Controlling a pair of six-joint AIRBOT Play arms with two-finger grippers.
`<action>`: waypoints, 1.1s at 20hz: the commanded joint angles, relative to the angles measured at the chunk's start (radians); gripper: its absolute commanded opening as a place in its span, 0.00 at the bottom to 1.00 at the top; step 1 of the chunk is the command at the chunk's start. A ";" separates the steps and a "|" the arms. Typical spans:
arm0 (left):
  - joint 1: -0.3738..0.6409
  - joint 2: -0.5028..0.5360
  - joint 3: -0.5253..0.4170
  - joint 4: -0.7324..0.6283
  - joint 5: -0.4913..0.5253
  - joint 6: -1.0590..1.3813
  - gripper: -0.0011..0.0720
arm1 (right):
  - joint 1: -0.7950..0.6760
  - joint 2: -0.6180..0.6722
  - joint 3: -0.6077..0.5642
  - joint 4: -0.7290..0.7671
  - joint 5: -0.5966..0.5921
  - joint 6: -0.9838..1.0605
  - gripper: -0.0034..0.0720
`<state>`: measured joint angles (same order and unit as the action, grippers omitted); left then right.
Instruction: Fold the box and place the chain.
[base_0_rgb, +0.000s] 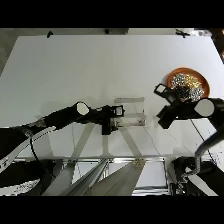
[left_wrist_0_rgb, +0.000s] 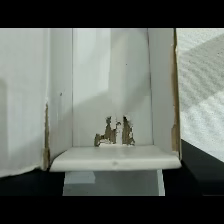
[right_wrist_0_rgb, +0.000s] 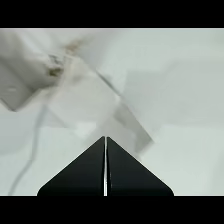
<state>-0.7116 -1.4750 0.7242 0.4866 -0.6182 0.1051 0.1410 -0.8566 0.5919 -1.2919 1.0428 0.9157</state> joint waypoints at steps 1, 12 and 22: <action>0.000 0.001 0.001 0.000 0.001 0.000 0.14 | -0.164 0.047 0.001 -0.122 0.058 0.300 0.06; 0.000 0.001 0.001 0.000 0.000 0.000 0.14 | -0.397 -0.349 0.000 0.277 0.092 0.113 0.06; 0.000 0.001 0.001 0.000 0.001 0.000 0.14 | -0.370 -0.462 0.000 0.425 0.127 0.021 0.06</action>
<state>-0.7116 -1.4750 0.7242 0.4866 -0.6182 0.1047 -0.2474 -1.2995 0.5926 -0.8963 1.1614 0.9516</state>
